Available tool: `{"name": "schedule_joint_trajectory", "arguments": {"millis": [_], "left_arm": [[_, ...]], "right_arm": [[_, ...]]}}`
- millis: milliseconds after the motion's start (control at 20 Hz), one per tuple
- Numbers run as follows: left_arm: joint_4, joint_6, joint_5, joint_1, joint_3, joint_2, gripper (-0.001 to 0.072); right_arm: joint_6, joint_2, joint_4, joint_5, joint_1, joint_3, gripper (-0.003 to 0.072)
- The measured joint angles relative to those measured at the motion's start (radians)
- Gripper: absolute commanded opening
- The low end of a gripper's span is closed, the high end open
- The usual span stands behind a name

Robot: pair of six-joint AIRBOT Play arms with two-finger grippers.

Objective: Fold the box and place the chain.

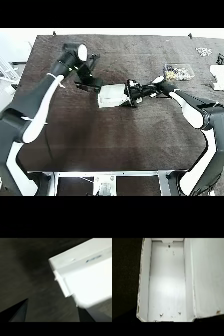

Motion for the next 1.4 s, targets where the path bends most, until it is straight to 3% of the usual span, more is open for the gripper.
{"name": "schedule_joint_trajectory", "arguments": {"millis": [50, 100, 150, 200, 400, 450, 550, 600, 700, 750, 800, 1000, 1400], "left_arm": [[-0.003, 0.042, -0.001, 0.018, 0.000, 0.025, 0.0570], [-0.019, 0.101, -0.004, 0.041, -0.006, 0.045, 0.0527], [-0.050, 0.176, -0.006, 0.066, -0.016, 0.056, 0.0529], [-0.104, 0.278, -0.005, 0.097, -0.033, 0.069, 0.0582], [-0.316, 0.758, -0.027, 0.191, -0.170, 0.090, 0.0617], [-0.350, 0.840, -0.011, 0.202, -0.212, 0.095, 0.0720], [-0.415, 1.038, 0.112, 0.219, -0.317, 0.093, 0.0720], [-0.464, 1.159, 0.172, 0.224, -0.372, 0.096, 0.0697], [-0.541, 1.362, 0.283, 0.226, -0.468, 0.096, 0.0469], [-0.573, 1.433, 0.332, 0.228, -0.505, 0.095, 0.0549], [-0.599, 1.480, 0.372, 0.230, -0.532, 0.092, 0.0720], [-0.706, 1.621, 0.465, 0.230, -0.589, 0.058, 0.0720], [-0.823, 1.847, 0.513, 0.231, -0.609, 0.027, 0.0720]], "right_arm": [[0.000, 0.000, 0.000, 0.000, 0.000, 0.000, 0.0567], [0.000, 0.000, 0.000, 0.000, 0.000, 0.000, 0.0567], [0.000, 0.000, 0.000, 0.000, 0.000, 0.000, 0.0567], [0.000, 0.000, 0.000, 0.000, 0.000, 0.000, 0.0567], [0.000, 0.000, 0.000, 0.000, 0.000, 0.000, 0.0567], [0.000, 0.000, -0.001, 0.000, 0.000, 0.000, 0.0567], [0.000, 0.000, 0.000, 0.000, 0.000, 0.000, 0.0567], [0.000, 0.000, 0.000, 0.000, 0.000, 0.000, 0.0567], [0.000, 0.000, 0.000, 0.000, 0.000, 0.000, 0.0567], [0.000, 0.000, 0.000, 0.000, 0.000, 0.000, 0.0567], [0.000, 0.000, -0.001, 0.000, 0.000, 0.000, 0.0567], [0.000, 0.000, -0.001, 0.000, 0.000, 0.000, 0.0567], [0.000, 0.000, -0.001, -0.001, 0.000, 0.000, 0.0567]]}}
